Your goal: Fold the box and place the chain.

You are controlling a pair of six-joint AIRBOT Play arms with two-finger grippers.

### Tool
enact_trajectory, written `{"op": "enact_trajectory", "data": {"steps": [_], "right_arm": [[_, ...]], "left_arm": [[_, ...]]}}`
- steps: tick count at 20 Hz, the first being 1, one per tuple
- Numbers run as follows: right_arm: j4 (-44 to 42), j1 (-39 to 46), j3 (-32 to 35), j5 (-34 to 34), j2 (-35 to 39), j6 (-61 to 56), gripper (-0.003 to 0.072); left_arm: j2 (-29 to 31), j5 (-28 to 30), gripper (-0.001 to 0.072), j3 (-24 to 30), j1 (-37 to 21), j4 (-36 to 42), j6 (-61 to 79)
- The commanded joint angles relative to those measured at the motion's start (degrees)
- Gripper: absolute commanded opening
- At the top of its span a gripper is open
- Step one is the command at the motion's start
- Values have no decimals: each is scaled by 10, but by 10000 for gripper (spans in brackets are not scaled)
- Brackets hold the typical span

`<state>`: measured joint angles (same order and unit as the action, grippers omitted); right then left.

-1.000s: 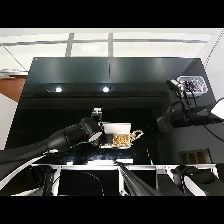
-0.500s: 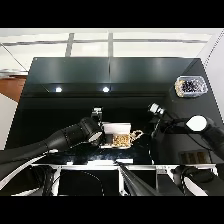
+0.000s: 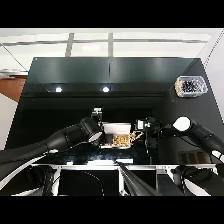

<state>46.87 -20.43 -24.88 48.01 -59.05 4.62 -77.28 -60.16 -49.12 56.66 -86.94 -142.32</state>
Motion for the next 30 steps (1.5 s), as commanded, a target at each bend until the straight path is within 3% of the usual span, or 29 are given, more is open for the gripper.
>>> {"op": "enact_trajectory", "data": {"steps": [1, 10, 14, 15, 16, 17, 19, 20, 24, 30], "right_arm": [[-34, -4, 0, -5, -18, 68, 711], [-40, -5, 0, -3, -49, 74, 704], [-40, -49, 0, -29, -61, 75, 702], [-40, -54, 0, -38, -61, 66, 671], [-37, -54, 0, -39, -61, 48, 379], [-30, -53, 0, -36, -61, 30, 210], [-7, -53, 0, -19, -59, 14, 177], [6, -53, 0, -7, -56, 9, 30], [42, -52, 0, -2, -23, -65, 33], [44, -49, -11, 38, 83, -210, 32]], "left_arm": [[0, 1, 31, 0, 0, -2, 0], [0, 1, 31, 0, 0, -2, 0], [0, 1, 31, 0, 0, -2, 0], [0, 1, 31, 0, 0, -2, 0], [0, -1, 31, 0, 0, 0, 0], [0, -2, 31, 0, 0, 0, 0], [0, -2, 31, 0, 0, 0, 0], [0, -2, 31, 0, 0, 0, 0], [0, -1, 31, 0, 0, 0, 0], [0, -1, 32, 0, 0, 0, 0]]}}
